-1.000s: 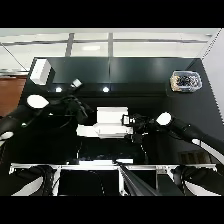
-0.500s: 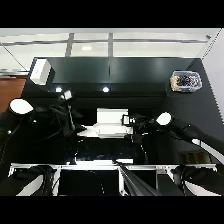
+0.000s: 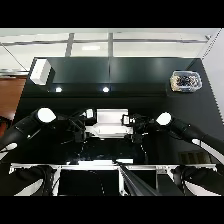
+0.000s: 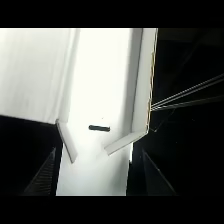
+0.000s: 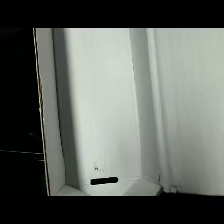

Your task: Fold the box and place the chain.

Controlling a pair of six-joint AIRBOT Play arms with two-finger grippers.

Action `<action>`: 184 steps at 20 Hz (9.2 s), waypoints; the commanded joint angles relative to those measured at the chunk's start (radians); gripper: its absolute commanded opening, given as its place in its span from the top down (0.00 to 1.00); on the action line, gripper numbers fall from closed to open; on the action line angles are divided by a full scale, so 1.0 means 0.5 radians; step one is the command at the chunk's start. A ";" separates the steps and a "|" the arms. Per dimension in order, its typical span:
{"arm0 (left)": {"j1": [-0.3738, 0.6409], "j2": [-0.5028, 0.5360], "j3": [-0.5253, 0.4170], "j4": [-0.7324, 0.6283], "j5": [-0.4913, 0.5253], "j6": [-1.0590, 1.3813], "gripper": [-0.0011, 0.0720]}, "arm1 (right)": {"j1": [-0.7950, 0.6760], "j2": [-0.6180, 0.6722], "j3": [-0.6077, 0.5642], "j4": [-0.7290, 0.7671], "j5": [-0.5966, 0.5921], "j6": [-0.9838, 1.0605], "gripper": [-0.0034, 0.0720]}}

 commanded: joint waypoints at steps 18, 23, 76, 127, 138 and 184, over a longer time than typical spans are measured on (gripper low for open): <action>-0.137 -0.212 -0.004 -0.455 0.147 0.082 0.61 | 0.001 -0.002 -0.001 0.001 0.000 0.000 0.72; -0.137 -0.214 -0.004 -0.453 0.164 0.082 0.62 | 0.001 -0.002 -0.001 0.001 0.000 0.000 0.72; 0.754 -0.452 -0.153 -0.603 -0.518 -1.510 0.95 | 0.001 -0.002 -0.001 0.001 0.000 0.001 0.72; -0.073 -0.446 0.603 0.133 -0.470 -2.779 0.16 | 0.001 -0.002 -0.001 0.002 -0.001 0.001 0.72; -0.244 -0.446 0.663 0.420 -0.446 -3.086 0.16 | 0.001 -0.002 -0.001 0.002 -0.001 0.001 0.72; -0.778 -0.820 1.084 1.492 -0.822 -4.334 0.30 | 0.001 -0.002 -0.001 0.001 0.000 0.000 0.72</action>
